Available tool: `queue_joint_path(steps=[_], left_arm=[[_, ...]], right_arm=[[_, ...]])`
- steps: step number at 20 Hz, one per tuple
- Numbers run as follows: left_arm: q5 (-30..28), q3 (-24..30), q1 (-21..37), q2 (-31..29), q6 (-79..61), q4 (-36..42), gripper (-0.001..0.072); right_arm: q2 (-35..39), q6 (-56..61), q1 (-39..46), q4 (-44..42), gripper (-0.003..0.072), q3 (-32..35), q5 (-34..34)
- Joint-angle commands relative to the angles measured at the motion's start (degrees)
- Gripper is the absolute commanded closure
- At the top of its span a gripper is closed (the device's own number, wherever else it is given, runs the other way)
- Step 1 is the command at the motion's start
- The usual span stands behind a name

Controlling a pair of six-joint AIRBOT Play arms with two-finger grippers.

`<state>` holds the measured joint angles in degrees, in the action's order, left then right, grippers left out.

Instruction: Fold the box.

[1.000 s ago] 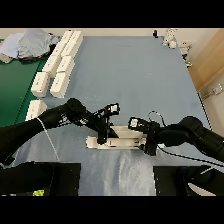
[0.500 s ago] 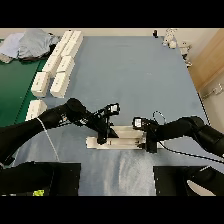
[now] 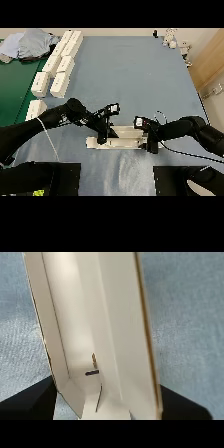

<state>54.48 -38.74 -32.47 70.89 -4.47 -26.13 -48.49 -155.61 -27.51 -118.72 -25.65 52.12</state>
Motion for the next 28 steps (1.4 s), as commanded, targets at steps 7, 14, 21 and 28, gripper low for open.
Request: queue_joint_path(steps=[7,14,21,28], left_arm=[[-0.02,-0.07,0.04,0.02,-0.02,0.00,0.0697],[-0.02,-0.07,0.04,0.02,-0.02,0.00,0.0697],[-0.02,-0.07,0.04,0.02,-0.02,0.00,0.0697],[0.00,-0.07,0.04,0.02,-0.02,0.00,0.0697]], right_arm=[[-4.11,-12.07,2.91,-6.73,-0.0019,2.45,-0.07],[-4.35,-13.05,2.86,-6.97,0.0002,3.54,-1.99],[-4.35,-14.62,2.73,-7.34,0.0055,3.65,-3.23],[-2.89,-15.04,2.73,-8.26,-0.0029,4.39,-3.26]])
